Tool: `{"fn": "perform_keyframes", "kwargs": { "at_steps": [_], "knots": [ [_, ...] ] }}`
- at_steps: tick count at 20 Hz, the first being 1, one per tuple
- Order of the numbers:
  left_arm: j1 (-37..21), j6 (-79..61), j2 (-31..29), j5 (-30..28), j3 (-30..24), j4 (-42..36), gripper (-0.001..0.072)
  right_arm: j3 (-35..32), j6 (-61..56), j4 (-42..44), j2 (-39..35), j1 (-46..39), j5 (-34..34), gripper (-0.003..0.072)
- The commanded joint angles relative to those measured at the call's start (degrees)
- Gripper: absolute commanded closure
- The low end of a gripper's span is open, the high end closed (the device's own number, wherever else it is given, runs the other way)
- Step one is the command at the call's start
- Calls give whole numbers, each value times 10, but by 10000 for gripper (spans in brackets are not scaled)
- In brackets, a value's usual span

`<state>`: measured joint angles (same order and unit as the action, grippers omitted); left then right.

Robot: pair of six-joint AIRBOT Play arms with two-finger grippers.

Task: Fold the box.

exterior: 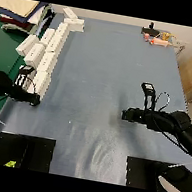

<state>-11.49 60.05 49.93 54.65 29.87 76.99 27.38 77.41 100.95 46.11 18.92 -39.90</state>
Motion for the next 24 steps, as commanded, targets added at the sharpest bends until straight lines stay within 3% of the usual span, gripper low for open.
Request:
{"fn": "perform_keyframes", "kwargs": {
  "at_steps": [1,6,7,8,9,12,15,19,24],
  "knots": [
    [0,0,0,89,63,13,14,0,0,0,0,0,0,683],
    [0,36,0,184,167,10,16,0,0,0,0,0,1,682],
    [0,63,0,198,186,5,119,0,0,0,0,0,2,682],
    [0,84,0,211,201,-6,445,1,0,0,1,0,5,683],
    [1,83,0,219,215,-26,697,5,0,0,5,0,5,682],
    [35,84,3,207,235,-74,698,48,6,0,41,0,4,682],
    [117,105,29,175,251,-76,697,138,35,7,113,7,-3,682],
    [212,152,123,147,303,-78,697,270,47,9,223,43,-37,682],
    [284,163,201,90,354,-80,697,324,47,20,290,68,-56,682]
  ]
}}
